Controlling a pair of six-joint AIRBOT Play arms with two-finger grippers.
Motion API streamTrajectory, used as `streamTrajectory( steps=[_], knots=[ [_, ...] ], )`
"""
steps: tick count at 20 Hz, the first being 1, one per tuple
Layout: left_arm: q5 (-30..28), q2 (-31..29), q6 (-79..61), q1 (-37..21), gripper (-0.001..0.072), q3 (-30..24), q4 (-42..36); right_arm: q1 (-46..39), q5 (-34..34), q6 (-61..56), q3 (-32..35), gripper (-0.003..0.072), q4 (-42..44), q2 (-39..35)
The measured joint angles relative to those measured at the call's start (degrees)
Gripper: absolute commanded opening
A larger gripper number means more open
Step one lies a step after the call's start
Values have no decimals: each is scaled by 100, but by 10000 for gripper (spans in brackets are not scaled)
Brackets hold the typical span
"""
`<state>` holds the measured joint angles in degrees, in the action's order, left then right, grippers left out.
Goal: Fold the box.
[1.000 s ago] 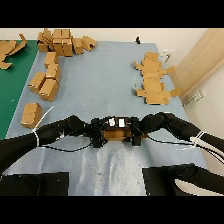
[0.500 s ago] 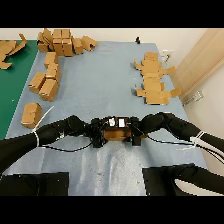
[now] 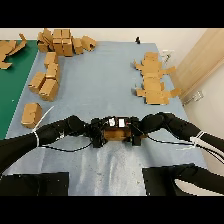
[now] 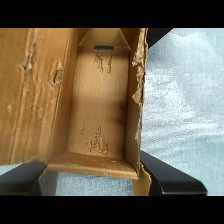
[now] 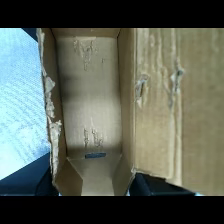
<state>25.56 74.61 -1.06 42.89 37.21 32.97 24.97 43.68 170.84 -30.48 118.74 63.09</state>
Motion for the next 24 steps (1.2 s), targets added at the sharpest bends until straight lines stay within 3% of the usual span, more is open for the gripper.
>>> streamTrajectory(
  steps=[24],
  knots=[
    [4, 7, 2, 0, 583, -4, 0, -494, 356, 127, 7, 499, 240, 0]
  ],
)
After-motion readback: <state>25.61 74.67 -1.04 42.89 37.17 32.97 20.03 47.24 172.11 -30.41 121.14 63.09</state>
